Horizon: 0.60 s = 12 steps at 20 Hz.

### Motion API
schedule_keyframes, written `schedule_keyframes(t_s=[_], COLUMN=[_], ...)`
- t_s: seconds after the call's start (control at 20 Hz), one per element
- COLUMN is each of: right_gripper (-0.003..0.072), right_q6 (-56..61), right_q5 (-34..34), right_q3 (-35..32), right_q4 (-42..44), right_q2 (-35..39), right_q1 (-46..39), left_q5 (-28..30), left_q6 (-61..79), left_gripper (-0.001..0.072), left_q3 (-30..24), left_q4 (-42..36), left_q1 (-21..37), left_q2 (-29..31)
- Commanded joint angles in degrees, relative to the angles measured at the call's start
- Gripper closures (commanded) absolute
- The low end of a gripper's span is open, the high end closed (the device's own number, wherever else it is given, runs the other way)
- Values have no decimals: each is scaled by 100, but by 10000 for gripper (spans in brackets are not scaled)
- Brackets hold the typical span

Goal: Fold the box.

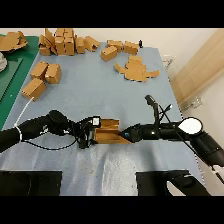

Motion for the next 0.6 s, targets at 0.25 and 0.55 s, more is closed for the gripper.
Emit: schedule_keyframes(t_s=[0.25,0.55], right_gripper=[682,683], right_q6=[116,-435], right_q5=[-553,-577], right_q3=[686,1963], right_q4=[1353,920], right_q2=[-2092,-3939], right_q1=[216,205], left_q5=[0,0], left_q6=[2,2], left_gripper=[187,187], left_q3=[-2,-2], left_q4=[0,0], left_q1=[2,0], left_q2=[0,0])
